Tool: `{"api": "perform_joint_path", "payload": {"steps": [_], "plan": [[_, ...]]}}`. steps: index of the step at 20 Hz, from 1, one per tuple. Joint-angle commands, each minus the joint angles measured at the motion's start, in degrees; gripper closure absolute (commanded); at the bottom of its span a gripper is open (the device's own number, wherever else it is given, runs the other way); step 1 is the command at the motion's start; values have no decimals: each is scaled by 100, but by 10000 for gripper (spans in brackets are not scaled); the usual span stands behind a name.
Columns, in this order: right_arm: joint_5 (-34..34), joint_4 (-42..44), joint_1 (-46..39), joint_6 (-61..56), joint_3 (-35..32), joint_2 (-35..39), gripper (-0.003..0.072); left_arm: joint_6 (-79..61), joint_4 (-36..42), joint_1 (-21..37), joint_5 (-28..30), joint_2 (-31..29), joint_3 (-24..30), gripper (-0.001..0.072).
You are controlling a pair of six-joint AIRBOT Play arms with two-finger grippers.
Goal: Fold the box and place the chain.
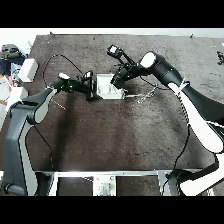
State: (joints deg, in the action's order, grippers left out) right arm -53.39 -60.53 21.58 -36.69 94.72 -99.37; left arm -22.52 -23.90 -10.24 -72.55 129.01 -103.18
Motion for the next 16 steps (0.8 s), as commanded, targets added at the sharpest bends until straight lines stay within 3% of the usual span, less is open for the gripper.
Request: {"api": "perform_joint_path", "payload": {"steps": [1, 7, 16], "plan": [[-48, -468, -212, -522, 2, -52, 399, 0, -2, 0, 0, 0, 2, 304], [-184, -326, -1062, -857, -9, -490, 400, -2, -2, 0, 2, 0, 2, 304], [68, -116, -1093, -660, 24, -1298, 402, -2, 2, 0, 2, 0, 2, 304]]}}
